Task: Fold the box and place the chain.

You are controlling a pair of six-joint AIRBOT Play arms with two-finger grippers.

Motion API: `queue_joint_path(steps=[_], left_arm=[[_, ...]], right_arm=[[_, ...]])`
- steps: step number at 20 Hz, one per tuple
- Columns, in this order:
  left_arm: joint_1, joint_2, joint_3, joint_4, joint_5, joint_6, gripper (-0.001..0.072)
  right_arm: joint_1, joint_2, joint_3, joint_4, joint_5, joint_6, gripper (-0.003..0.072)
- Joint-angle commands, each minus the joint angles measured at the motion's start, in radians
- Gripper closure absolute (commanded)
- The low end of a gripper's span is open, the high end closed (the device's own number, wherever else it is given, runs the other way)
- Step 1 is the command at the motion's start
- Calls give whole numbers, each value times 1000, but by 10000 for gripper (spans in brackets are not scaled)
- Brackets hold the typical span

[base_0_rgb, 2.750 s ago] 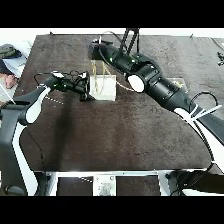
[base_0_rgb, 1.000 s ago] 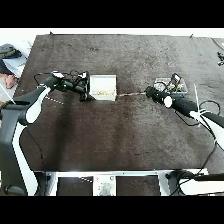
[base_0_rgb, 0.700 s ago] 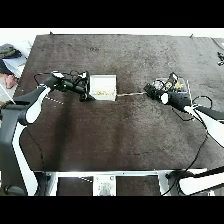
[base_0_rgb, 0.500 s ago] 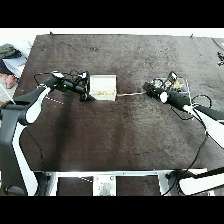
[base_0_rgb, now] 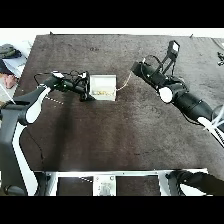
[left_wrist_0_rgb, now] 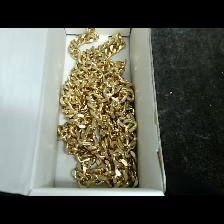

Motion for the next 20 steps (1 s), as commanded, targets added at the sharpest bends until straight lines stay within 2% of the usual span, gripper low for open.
queue_joint_path(steps=[1, 3, 5, 15, 18, 19, 20], left_arm=[[1, -1, 0, 0, 0, 0, 355], [1, -1, 0, 0, 0, 0, 355], [0, -1, 0, 0, 0, 0, 355], [0, 0, 0, 0, 0, 0, 355], [1, -1, 0, 0, 0, 0, 355], [0, -1, 0, 0, 0, 0, 355], [1, -1, 0, 0, 0, 0, 355]], right_arm=[[108, 44, 27, -10, -103, -9, 702], [160, 35, 50, -10, -159, -9, 702], [191, 7, 79, -10, -168, -9, 702], [224, -191, 104, -5, -165, 48, 702], [224, -232, 103, 6, -116, 64, 693], [224, -238, 103, 5, -96, 66, 526], [222, -241, 103, -6, -84, 61, 459]])
